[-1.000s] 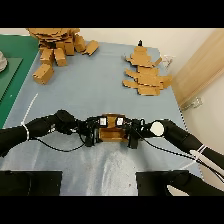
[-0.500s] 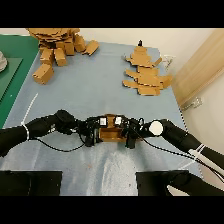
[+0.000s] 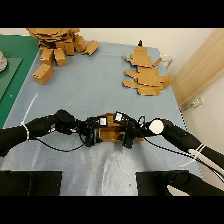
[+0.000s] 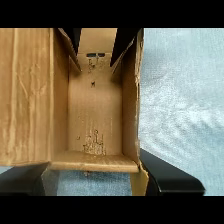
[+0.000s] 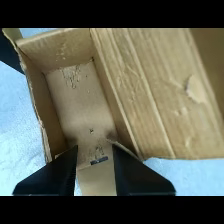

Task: Fold the box.

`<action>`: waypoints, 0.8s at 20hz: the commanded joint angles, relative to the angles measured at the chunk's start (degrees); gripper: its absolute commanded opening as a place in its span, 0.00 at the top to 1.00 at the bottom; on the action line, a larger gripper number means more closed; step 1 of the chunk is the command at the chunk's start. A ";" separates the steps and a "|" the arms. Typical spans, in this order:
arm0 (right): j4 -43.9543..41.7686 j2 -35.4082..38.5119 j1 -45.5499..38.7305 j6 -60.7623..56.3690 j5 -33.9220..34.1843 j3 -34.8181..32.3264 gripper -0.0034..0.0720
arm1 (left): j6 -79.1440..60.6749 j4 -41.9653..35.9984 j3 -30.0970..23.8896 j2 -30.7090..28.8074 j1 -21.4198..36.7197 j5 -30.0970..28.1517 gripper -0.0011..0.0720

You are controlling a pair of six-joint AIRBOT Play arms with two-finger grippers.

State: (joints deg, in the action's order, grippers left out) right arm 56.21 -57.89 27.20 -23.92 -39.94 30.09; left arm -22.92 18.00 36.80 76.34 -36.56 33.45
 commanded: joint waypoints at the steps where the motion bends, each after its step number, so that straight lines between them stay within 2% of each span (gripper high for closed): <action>1: -1.14 -0.02 0.07 0.02 -0.13 0.04 0.47 | 0.00 0.00 0.04 0.00 -0.02 -0.04 0.35; 9: -0.02 0.00 0.07 0.00 -0.31 0.04 0.47 | 0.00 0.00 0.04 0.00 -0.02 -0.04 0.35; 11: 1.88 0.04 -0.04 -0.85 -0.22 0.07 0.78 | 0.00 0.00 0.04 0.00 -0.02 -0.04 0.35; 12: 3.80 0.07 -0.26 -3.56 -0.04 0.07 0.80 | 0.00 0.00 0.04 0.00 -0.02 -0.04 0.35; 13: 7.15 0.11 -0.66 -7.54 -0.07 0.07 0.87 | 0.00 0.00 0.04 0.00 -0.02 -0.04 0.35; 15: 14.29 0.13 -1.97 -14.14 -0.07 0.07 0.89 | 0.00 0.00 0.04 0.00 -0.02 -0.04 0.35; 16: 15.98 0.48 -2.86 -16.44 -0.04 0.07 0.95 | 0.00 0.00 0.04 0.00 -0.02 -0.04 0.35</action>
State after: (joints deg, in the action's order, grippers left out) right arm 64.34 -57.71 25.82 -32.25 -40.16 30.11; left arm -22.90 17.96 36.80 76.34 -36.56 33.39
